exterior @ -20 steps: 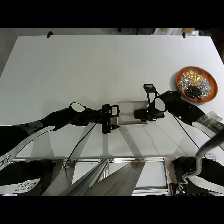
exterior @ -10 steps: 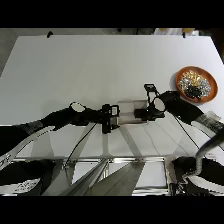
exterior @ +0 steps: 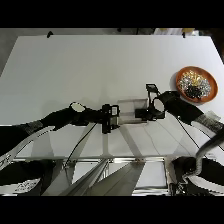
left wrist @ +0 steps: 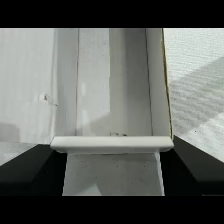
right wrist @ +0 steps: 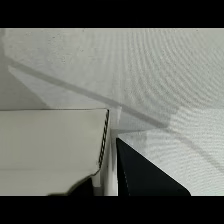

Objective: Fold the box and place the chain.

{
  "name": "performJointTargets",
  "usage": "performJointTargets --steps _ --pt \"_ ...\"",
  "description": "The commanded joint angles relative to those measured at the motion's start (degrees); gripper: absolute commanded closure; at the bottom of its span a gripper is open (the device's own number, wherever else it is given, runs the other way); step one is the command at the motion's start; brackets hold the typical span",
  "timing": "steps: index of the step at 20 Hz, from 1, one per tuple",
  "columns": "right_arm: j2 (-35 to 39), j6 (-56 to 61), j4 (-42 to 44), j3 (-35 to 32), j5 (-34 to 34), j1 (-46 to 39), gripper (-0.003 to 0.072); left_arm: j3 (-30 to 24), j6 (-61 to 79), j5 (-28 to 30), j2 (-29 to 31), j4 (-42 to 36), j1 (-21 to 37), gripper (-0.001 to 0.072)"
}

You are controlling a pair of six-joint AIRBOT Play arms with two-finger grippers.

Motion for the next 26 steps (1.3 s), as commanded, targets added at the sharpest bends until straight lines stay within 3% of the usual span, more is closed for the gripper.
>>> performJointTargets --steps 1,6,7,10,11,13,14,17,21,23,26 --pt "-0.1 0.6 -0.5 0.0 1.1 0.0 0.0540 0.0 0.0 0.0 0.0 0.0 0.0 0.0398" --pt "-1.7 0.5 0.9 0.0 1.9 0.1 0.0543 0.0 0.0 0.0 0.0 0.0 0.0 0.0398" --pt "-1.6 0.5 1.0 0.0 1.9 0.1 0.0663 0.0 0.0 0.0 0.0 0.0 0.0 0.0398" --pt "-1.6 -0.1 0.9 0.0 1.7 0.1 0.0670 0.0 0.0 0.0 0.0 0.0 0.0 0.0398" --pt "-1.5 -0.9 1.0 0.0 1.6 0.1 0.0651 0.0 0.0 0.0 0.0 0.0 0.0 0.0398" --pt "-0.5 -3.5 0.9 0.0 1.7 0.1 0.0362 0.0 0.0 0.0 0.0 0.0 0.0 0.0398" --pt "0.8 -4.9 0.9 0.0 1.6 0.1 0.0326 0.0 0.0 0.0 0.0 0.0 0.0 0.0398" --pt "8.0 -11.1 0.7 0.0 3.3 0.1 0.0325 0.0 0.0 0.0 0.0 0.0 0.0 0.0398" --pt "20.2 -21.2 0.5 2.4 10.4 -2.5 0.0329 0.0 0.0 0.0 0.0 0.0 0.0 0.0398" --pt "22.6 -24.3 0.3 7.1 11.9 -7.7 0.0440 0.0 0.0 0.0 0.0 0.0 0.0 0.0398" --pt "19.5 -31.7 -0.1 14.3 12.1 -23.1 0.0440 0.0 0.0 0.0 0.0 0.0 0.0 0.0398"
